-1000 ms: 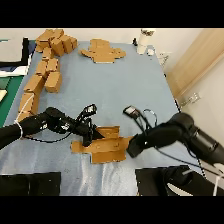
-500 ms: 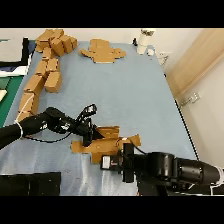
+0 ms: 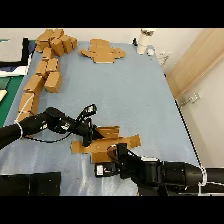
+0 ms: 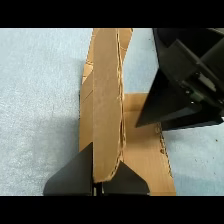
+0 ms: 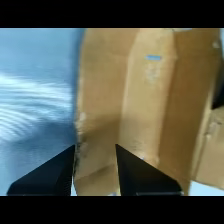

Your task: Fold the box.

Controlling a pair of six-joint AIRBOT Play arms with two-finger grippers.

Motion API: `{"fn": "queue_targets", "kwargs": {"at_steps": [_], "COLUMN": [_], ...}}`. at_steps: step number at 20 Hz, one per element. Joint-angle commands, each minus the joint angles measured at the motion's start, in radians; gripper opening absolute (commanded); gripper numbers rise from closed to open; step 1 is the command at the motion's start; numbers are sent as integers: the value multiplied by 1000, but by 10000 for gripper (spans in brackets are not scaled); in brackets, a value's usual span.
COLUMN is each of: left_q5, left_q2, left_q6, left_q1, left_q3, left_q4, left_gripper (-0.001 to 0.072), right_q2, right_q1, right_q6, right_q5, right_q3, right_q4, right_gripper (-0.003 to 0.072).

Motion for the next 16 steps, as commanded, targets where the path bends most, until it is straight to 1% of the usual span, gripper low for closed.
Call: {"fn": "queue_targets", "kwargs": {"at_steps": [1, 3, 6, 11, 13, 15, 16], "left_q5": [0, 0, 0, 0, 0, 0, 0], "left_q2": [0, 0, 0, 0, 0, 0, 0], "left_q6": [0, 0, 0, 0, 0, 0, 0], "left_q1": [1, 1, 1, 1, 1, 1, 1], "left_q3": [-1, -1, -1, -1, -1, -1, -1], "left_q4": [0, 0, 0, 0, 0, 0, 0], "left_gripper": [13, 13, 13, 13, 14, 14, 13], "right_q2": [-5, 19, 49, 58, 58, 63, 68], "right_q1": [4, 4, 3, 3, 3, 3, 0], "right_q6": [183, 257, 340, 360, 359, 359, 359], "right_q5": [9, -7, -38, -39, -43, -57, -57], "right_q3": [1, 1, 1, 1, 1, 1, 1], "right_q4": [-217, -255, -261, -145, -135, -144, -152], "right_gripper": [383, 383, 384, 383, 389, 720, 720]}}
